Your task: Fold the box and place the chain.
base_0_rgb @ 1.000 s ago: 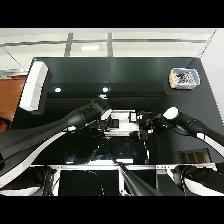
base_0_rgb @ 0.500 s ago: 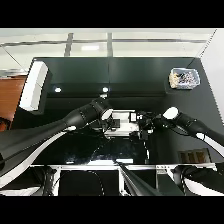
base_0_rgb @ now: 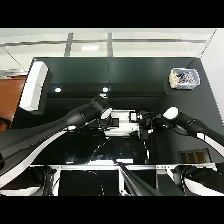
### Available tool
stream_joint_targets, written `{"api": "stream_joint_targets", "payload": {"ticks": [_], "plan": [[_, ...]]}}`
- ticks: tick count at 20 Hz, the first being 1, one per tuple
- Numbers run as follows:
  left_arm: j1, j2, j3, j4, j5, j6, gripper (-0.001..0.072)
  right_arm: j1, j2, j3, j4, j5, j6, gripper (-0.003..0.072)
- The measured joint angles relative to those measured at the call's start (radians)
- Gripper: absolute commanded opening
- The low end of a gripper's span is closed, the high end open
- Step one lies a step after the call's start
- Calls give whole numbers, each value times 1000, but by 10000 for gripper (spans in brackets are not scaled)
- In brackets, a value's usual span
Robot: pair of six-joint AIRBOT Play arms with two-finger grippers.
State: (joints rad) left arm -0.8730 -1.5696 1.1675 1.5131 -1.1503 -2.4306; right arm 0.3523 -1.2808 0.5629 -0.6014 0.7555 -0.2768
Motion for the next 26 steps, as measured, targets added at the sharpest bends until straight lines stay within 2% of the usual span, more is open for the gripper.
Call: {"api": "stream_joint_targets", "payload": {"ticks": [13, 14, 15, 19, 26], "plan": [[0, -1, 0, -5, 10, -1, 26, 0, 0, 1, 1, 0, 0, 232], [0, -1, 0, -6, 10, -1, 25, 0, 0, 1, 1, 0, 0, 394], [0, -1, 0, -6, 10, -2, 25, 0, 0, 1, 1, 0, 0, 652], [0, -1, 0, -12, 28, -3, 25, 1, 10, 0, -13, -1, 32, 666], [0, -2, 0, -12, 8, 0, 26, -3, 146, -1, -187, 81, 159, 665]]}}
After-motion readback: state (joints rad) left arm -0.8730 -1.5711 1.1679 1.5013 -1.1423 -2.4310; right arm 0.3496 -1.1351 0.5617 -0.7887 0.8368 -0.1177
